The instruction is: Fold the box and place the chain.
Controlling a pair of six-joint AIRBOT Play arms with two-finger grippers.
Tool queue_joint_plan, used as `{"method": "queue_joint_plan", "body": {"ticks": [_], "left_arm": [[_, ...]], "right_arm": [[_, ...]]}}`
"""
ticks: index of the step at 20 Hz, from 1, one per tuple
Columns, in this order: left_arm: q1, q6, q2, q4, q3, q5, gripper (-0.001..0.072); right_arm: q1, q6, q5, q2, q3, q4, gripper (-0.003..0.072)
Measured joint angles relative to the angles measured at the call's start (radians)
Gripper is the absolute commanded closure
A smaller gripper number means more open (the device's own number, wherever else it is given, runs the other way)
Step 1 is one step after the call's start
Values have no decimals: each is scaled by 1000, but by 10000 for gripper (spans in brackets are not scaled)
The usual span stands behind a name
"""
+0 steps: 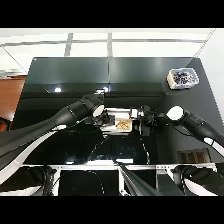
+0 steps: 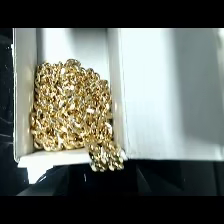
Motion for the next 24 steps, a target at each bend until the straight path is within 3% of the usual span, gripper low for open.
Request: {"method": "queue_joint_plan", "body": {"ticks": [1,4,5,6,11,14,17,20,21,22,23,24], "left_arm": [[0,0,0,0,0,0,682],[0,0,0,0,0,-1,682],[0,0,0,0,0,-1,682],[0,0,0,0,0,-1,682],[0,0,0,0,0,0,682],[0,0,0,0,0,0,682],[0,0,0,0,0,0,682],[0,0,0,0,0,0,682],[0,0,0,0,0,1,682],[0,0,0,0,0,1,682],[0,0,0,0,0,1,682],[0,0,0,0,0,1,682]], "right_arm": [[1,-1,-1,-1,0,1,517],[3,-3,-3,-2,0,17,520],[3,-3,-3,-2,0,20,617],[4,-4,-2,-2,0,22,669],[4,110,3,3,0,-16,670],[4,298,14,38,2,-140,670],[4,504,79,109,32,-253,669],[4,629,166,170,82,-214,668],[4,656,181,181,95,-166,649],[4,679,194,188,105,-105,464],[5,697,195,194,112,-43,353],[5,706,195,198,116,0,353]]}}
